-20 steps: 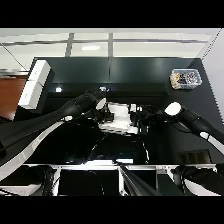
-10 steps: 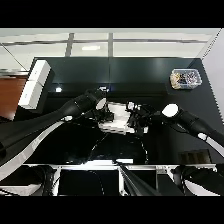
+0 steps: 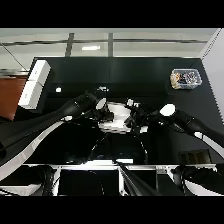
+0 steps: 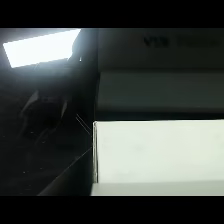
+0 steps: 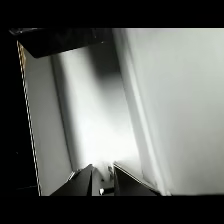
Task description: Fold the box and place the chain.
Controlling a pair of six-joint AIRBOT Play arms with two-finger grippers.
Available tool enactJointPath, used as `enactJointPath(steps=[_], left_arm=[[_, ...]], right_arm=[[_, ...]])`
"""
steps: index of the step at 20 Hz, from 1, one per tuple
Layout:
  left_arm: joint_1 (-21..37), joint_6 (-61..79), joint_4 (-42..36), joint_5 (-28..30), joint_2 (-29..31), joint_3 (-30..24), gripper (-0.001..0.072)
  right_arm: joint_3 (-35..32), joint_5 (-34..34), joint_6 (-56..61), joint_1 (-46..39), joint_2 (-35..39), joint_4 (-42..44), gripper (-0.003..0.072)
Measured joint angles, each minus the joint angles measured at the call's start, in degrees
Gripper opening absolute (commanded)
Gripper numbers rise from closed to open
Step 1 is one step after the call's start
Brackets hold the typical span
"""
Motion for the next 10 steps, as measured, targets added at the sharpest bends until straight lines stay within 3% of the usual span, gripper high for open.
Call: enactJointPath(steps=[1,2,3,4,5,6,10], left_arm=[[0.0,0.1,0.0,0.0,0.0,0.0,0.0032],[0.0,0.1,0.0,0.0,0.0,0.0,0.0032],[0.0,0.1,0.0,-0.1,0.0,0.0,0.0032],[0.0,0.1,0.0,-0.2,0.0,0.0,0.0032],[0.0,0.1,0.0,0.0,0.0,0.0,0.0032],[0.0,0.1,-0.1,0.0,0.0,0.0,0.0032],[0.0,-0.1,-0.2,0.6,0.0,0.0,0.0032]], right_arm=[[0.0,0.2,0.0,0.0,-0.1,0.3,0.0448],[0.0,0.3,0.0,0.0,-0.2,0.4,0.0441],[0.0,0.4,0.1,0.1,-0.2,0.4,0.0255],[0.0,0.5,0.2,0.1,-0.2,0.4,0.0189],[0.0,0.7,0.5,0.1,-0.3,0.5,0.0180],[0.0,0.8,0.8,0.1,-0.3,0.5,0.0021],[0.3,1.8,9.0,-1.2,0.4,-0.5,0.0017]])
